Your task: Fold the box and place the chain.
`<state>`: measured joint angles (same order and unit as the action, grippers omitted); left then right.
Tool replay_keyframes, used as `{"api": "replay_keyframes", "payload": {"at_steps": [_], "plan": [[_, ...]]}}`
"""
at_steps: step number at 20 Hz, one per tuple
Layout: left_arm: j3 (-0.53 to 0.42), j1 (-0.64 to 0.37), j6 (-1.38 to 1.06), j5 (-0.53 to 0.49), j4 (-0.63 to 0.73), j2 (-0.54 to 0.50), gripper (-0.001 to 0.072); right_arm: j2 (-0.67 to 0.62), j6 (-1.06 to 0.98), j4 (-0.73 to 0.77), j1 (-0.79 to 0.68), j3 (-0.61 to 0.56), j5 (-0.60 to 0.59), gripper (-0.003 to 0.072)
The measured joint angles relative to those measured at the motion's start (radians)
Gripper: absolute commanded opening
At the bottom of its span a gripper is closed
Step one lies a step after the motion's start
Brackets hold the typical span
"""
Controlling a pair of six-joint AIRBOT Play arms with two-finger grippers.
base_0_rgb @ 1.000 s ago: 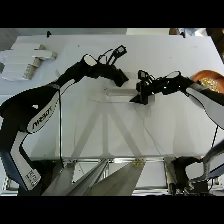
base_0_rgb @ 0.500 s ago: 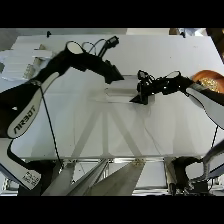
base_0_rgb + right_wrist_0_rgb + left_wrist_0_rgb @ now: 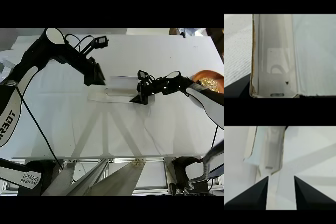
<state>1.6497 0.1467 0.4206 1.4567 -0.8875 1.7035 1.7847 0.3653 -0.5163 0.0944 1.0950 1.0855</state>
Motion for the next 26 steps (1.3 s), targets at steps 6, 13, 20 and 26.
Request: {"api": "replay_keyframes", "payload": {"at_steps": [6, 13, 20, 26], "plan": [[-0.094, 0.008, -0.129, -0.115, -0.111, -0.004, 0.0618, 0.0, 0.0, 0.0, 0.0, 0.0, 0.0, 0.0419], [-0.221, 0.056, -0.403, -0.265, -0.11, 0.023, 0.0639, 0.0, 0.0, 0.0, 0.0, 0.0, 0.0, 0.0419], [-0.24, 0.092, -0.455, -0.31, -0.078, 0.064, 0.0495, 0.0, -0.001, 0.0, 0.0, 0.0, 0.0, 0.0419], [-0.241, 0.105, -0.462, -0.315, -0.072, 0.069, 0.0267, 0.0, 0.0, 0.0, 0.0, 0.0, 0.0, 0.0419]]}}
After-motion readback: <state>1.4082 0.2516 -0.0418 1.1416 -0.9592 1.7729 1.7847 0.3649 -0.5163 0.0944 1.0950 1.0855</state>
